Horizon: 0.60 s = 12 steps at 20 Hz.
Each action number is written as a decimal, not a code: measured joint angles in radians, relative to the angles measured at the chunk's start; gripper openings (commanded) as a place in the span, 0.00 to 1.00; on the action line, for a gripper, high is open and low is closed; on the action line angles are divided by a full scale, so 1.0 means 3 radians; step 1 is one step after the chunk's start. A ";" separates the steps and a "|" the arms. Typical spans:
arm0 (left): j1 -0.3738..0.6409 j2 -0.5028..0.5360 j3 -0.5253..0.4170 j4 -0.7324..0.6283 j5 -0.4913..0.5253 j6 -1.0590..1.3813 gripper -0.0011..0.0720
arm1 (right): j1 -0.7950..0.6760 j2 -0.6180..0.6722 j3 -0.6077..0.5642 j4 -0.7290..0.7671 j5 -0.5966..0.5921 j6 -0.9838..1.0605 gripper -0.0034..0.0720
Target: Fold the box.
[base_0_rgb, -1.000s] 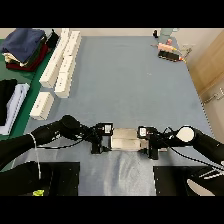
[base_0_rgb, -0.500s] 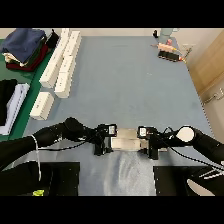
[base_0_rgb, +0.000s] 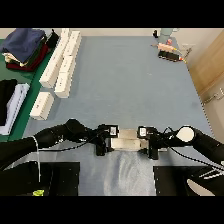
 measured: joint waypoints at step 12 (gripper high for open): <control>-0.0004 0.0000 0.0000 0.0000 -0.0020 -0.0008 0.73 | 0.0000 0.0000 0.0000 0.0000 0.0000 0.0000 0.67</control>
